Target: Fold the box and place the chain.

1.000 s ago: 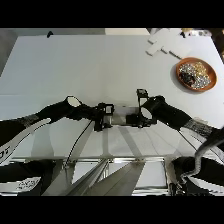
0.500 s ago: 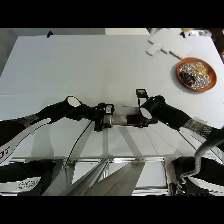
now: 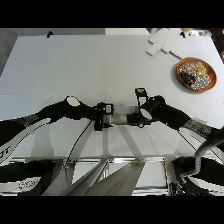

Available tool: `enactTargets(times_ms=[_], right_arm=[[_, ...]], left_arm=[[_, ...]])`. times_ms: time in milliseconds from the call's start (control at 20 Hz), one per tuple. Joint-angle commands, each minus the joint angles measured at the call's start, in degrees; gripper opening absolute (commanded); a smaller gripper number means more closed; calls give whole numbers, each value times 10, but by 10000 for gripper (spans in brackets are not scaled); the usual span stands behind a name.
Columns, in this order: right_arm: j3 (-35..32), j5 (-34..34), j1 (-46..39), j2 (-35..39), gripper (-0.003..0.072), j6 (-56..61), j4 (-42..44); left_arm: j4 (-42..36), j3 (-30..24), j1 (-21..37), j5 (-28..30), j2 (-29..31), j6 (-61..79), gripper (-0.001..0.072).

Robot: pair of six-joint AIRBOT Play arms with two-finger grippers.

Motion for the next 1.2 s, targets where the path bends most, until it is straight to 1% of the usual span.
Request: enactTargets(times_ms=[0, 150, 300, 400, 450, 550, 650, 750, 1050, 1100, 1150], right_arm=[[0, -34, 0, 0, 267, 1, 0], [0, -38, 9, 2, 267, -11, 0], [0, -26, 17, 7, 269, -26, 0], [0, -18, 17, 13, 300, -25, 0], [0, -17, 17, 17, 299, -25, 0], [0, -13, 16, 21, 283, -22, -6], [-1, -5, 16, 21, 235, -16, -16], [-1, -1, 16, 21, 219, 4, -35], [-1, -19, 16, -6, 218, 6, -42], [-1, -24, 16, -6, 180, 6, -43], [-1, -26, 16, -6, 93, 6, -43]], left_arm=[[0, 0, 0, -2, 0, 2, 12], [0, 0, 0, -2, 0, 2, 12], [0, 0, 0, -2, 0, 2, 12], [0, 0, 0, -2, 0, 2, 12], [0, 0, 0, -1, 0, 2, 12], [0, 0, 0, -2, 0, 2, 12], [0, 0, 0, -2, 0, 2, 12], [0, 0, 0, -2, 0, 2, 12], [0, 0, 0, -2, 0, 2, 12], [0, 0, 0, -2, 0, 2, 12], [0, 0, 0, -2, 0, 2, 12]])
